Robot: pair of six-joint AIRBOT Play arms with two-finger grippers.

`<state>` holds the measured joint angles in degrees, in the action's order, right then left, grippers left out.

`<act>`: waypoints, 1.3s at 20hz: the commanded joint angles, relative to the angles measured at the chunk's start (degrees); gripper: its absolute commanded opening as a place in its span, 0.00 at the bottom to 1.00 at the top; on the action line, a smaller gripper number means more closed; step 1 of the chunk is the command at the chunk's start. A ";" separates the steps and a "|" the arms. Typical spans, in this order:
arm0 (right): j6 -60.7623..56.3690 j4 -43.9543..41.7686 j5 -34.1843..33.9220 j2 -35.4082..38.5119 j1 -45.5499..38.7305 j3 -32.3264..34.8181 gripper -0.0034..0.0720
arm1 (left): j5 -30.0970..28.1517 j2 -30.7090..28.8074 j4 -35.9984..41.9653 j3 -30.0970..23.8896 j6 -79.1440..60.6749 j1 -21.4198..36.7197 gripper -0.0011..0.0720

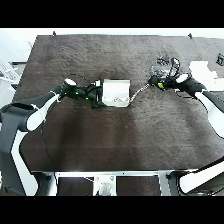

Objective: Fold the box and place the chain.

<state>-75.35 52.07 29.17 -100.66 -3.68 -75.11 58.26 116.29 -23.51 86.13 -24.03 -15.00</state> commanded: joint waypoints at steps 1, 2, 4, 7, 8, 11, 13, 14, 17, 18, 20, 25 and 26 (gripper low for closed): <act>5.75 -6.91 -0.66 -3.61 -0.11 -3.48 0.77 | -0.22 0.00 -0.02 0.00 0.00 0.02 0.34; 6.67 -6.91 -0.68 -4.37 -0.11 -4.11 0.77 | -0.22 -0.02 -0.02 0.00 0.00 0.02 0.34; 8.28 -7.15 -0.68 -5.90 -0.11 -5.20 0.77 | -0.22 0.00 -0.02 0.00 0.00 0.02 0.34; 11.34 -9.14 -0.70 -6.21 -0.57 -5.42 0.55 | -0.24 -0.02 -0.02 0.00 0.00 0.02 0.34; 11.37 -9.97 -0.70 -6.21 -0.74 -5.42 0.49 | -0.26 0.00 -0.02 0.00 0.00 0.02 0.34; 11.34 -10.34 -1.92 -6.21 -0.76 -5.42 0.12 | -0.24 0.00 -0.02 0.00 0.00 0.02 0.34; 11.32 -11.15 -2.14 -6.05 -0.76 -5.42 0.07 | -0.24 0.00 -0.02 0.00 0.00 0.02 0.34; 11.28 -11.19 -2.12 -5.62 -0.74 -5.42 0.07 | -0.24 -0.02 -0.02 0.00 0.00 0.02 0.34; 9.79 -11.15 -1.73 -2.62 -0.28 -5.42 0.07 | -0.26 -0.02 -0.02 0.00 0.00 0.02 0.34; 8.35 -11.10 -1.03 -1.03 -0.20 -5.40 0.07 | -0.24 -0.02 -0.02 0.00 0.00 0.02 0.34; 7.98 -11.13 2.03 2.49 0.11 -5.40 0.07 | -0.24 0.00 -0.02 0.00 0.00 0.02 0.34; 7.89 -10.64 6.73 13.97 2.89 -5.40 0.07 | -0.26 0.00 -0.02 0.00 0.00 0.02 0.34; 7.89 -9.66 6.73 16.68 3.80 -5.40 0.07 | -0.26 -0.02 -0.02 0.00 0.00 0.02 0.34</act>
